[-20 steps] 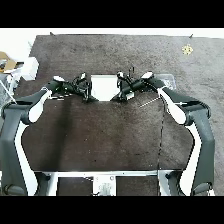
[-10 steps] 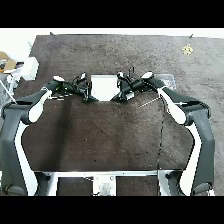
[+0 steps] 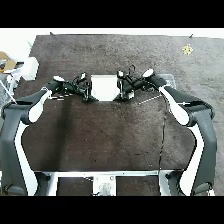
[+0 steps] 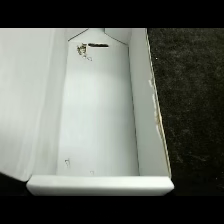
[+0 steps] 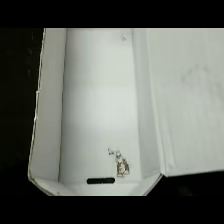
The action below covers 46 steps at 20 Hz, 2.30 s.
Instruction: Fold the box and place the chain.
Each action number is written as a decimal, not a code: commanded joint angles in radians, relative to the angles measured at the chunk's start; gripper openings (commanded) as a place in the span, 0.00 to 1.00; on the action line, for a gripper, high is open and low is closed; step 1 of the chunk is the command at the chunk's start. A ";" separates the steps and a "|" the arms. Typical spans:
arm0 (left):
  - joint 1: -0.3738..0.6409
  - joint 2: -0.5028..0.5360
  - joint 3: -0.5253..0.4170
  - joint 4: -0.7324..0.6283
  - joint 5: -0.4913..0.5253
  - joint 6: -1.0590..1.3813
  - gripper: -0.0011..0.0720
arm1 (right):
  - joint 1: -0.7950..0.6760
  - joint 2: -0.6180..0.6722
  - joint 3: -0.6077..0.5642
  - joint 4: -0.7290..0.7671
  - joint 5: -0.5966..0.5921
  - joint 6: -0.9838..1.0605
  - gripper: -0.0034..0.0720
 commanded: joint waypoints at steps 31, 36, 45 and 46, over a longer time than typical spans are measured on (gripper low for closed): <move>0.000 0.000 0.000 0.000 0.000 0.001 0.14 | -0.008 0.014 0.002 0.203 -0.152 0.043 0.05; 0.000 0.000 0.000 0.000 0.000 0.001 0.14 | -0.013 0.129 0.002 0.183 -0.146 0.059 0.05; 0.000 0.000 0.000 0.000 0.000 0.001 0.14 | -0.011 0.296 -0.053 -0.343 -0.026 0.208 0.84; 0.000 0.000 0.000 0.000 0.000 0.001 0.14 | -0.011 0.296 -0.086 -0.343 -0.065 0.196 0.84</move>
